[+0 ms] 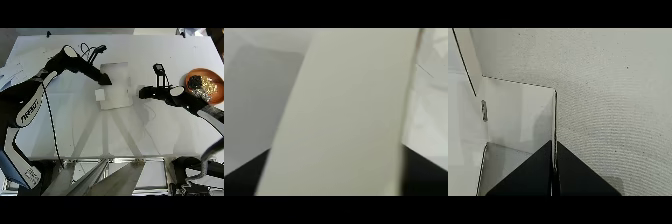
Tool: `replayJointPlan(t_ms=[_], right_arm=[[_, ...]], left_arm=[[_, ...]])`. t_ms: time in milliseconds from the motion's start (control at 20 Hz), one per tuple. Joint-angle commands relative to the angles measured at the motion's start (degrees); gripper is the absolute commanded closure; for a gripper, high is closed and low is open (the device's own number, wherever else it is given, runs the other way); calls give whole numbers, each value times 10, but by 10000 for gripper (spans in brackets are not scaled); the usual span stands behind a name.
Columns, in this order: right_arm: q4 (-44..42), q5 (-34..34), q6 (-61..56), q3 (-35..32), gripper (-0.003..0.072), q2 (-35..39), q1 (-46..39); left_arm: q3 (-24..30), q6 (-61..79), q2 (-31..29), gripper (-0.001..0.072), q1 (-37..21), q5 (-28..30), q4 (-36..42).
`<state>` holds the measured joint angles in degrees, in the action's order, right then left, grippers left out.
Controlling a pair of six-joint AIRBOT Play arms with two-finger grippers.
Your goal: Fold the box and place the chain.
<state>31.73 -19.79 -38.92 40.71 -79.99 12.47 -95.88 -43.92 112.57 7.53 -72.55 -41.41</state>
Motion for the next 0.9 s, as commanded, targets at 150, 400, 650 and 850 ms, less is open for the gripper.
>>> replayJointPlan(t_ms=[150, 400, 650, 850], right_arm=[[0, 0, 0, 0, 672, 0, 1], [0, 0, 0, 0, 672, 0, 1], [0, 0, 0, 0, 672, 0, 1], [0, 0, 0, 0, 672, 0, 1]], left_arm=[[-1, 76, 0, 700, 1, -25, -1], [-1, 79, 0, 700, 1, -25, -1], [-1, 79, 0, 700, 1, -25, 7], [-1, 79, 0, 700, 1, -25, 9]])
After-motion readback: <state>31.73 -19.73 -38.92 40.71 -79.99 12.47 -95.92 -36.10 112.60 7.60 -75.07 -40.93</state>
